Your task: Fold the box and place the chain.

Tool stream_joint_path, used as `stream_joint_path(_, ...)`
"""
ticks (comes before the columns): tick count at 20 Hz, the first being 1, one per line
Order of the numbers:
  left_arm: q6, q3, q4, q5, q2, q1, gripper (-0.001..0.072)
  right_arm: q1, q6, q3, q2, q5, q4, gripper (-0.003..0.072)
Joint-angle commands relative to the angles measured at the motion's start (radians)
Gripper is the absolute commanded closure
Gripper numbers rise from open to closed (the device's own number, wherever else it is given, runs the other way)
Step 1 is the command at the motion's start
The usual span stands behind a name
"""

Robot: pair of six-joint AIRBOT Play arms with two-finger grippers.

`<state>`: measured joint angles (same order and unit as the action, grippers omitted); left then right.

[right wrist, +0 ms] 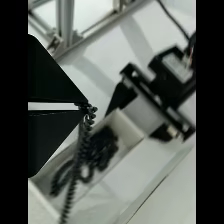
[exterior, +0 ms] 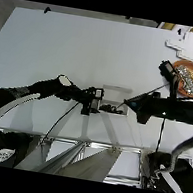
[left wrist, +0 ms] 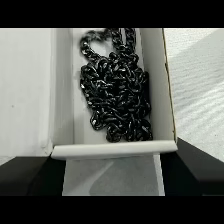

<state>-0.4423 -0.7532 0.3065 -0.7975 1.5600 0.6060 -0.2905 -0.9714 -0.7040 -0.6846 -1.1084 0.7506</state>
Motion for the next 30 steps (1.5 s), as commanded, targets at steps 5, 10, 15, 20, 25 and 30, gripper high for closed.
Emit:
stream_joint_path(5,0.000,0.000,0.000,0.000,0.000,0.000,0.0540,-0.252,0.061,0.000,-0.158,0.240,-0.047,0.0666)
stream_joint_path(10,0.000,0.000,0.000,0.000,0.000,0.000,0.0540,-0.265,-0.088,0.000,-0.259,0.303,0.112,0.0664)
stream_joint_path(15,0.000,0.000,0.000,0.000,0.000,0.000,0.0540,-0.264,-0.210,0.003,-0.269,0.307,0.272,0.0443)
stream_joint_path(20,0.000,0.000,0.000,0.000,0.000,0.000,0.0540,-0.215,-0.246,-0.147,-0.269,0.178,0.423,0.0448)
stream_joint_path(25,0.000,0.000,0.000,0.000,0.000,0.000,0.0540,0.037,-0.320,-0.230,-0.281,0.083,0.544,0.0567)
stream_joint_path(30,0.000,0.000,0.000,0.000,0.000,0.000,0.0540,0.197,-0.429,-0.203,-0.393,0.087,0.672,0.0650)
